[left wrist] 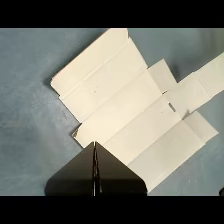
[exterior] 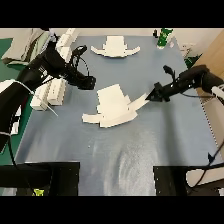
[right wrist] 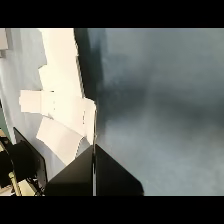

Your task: Fold the box.

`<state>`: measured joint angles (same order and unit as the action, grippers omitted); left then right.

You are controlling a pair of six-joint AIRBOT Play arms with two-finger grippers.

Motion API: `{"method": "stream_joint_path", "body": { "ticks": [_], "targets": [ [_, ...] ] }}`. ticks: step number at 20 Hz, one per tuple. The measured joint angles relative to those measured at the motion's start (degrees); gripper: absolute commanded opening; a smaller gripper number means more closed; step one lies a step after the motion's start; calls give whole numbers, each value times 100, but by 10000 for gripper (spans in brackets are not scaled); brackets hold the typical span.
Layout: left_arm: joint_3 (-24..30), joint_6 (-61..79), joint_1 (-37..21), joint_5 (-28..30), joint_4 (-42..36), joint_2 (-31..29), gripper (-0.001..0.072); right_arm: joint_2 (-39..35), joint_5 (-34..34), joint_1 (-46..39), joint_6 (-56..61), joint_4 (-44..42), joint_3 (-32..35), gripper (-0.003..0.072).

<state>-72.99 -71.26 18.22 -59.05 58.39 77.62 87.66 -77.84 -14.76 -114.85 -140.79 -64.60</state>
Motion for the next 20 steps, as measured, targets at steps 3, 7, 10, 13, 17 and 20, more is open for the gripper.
{"method": "stream_joint_path", "body": {
  "ticks": [3,7,10,13,17,20],
  "targets": [
    [525,105,-7,-332,-13,-592,13,-1279,568,387,55,17,1641,2],
    [1781,136,-7,-531,-59,-1827,14,-3003,1147,820,479,39,3390,140],
    [2531,114,-7,-577,-118,-2551,15,-3849,1370,964,925,181,4015,303],
    [2876,90,-7,-608,-170,-2889,40,-4033,1482,1012,1193,326,4155,302],
    [3023,46,-7,-647,-260,-3038,515,-3488,1537,1036,1169,522,3849,298],
    [3056,-55,-7,-647,-295,-3071,515,-2769,1471,1040,824,546,3469,289]
  ]
}}
